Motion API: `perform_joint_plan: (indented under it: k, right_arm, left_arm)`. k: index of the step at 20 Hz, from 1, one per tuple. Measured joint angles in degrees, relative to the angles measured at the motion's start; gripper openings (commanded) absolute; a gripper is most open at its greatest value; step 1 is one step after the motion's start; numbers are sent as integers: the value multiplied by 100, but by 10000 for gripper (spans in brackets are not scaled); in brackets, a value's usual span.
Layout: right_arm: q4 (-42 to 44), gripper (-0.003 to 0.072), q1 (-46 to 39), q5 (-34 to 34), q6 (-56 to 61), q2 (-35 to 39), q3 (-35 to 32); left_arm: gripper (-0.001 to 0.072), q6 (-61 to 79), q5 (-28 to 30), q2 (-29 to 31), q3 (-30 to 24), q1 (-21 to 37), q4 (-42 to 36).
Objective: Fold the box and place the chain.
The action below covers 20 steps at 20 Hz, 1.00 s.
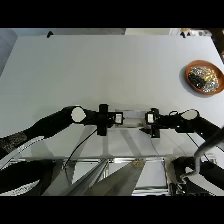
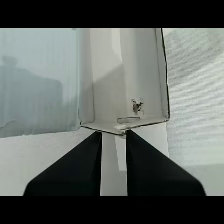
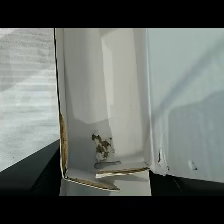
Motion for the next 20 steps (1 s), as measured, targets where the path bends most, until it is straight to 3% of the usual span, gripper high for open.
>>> perform_joint_plan:
  k: [3, 5, 12, 16, 20]
  right_arm:
    - [-2, 400, 0, 0, 0, -2, 0]
    - [0, 400, 4, -4, -15, -2, 0]
    - [0, 400, 4, -4, -7, -2, 0]
    - [0, 400, 4, -2, -7, -2, 0]
    - [0, 400, 4, -2, -4, -2, 0]
  left_arm:
    - [168, 13, -4, 11, 0, -13, -33]
    - [280, 20, -83, 107, -2, -7, -33]
    - [268, 0, -249, 352, 0, 98, 221]
    - [131, -166, -297, 280, 0, 109, 273]
    - [121, -286, -247, 98, 0, 105, 170]
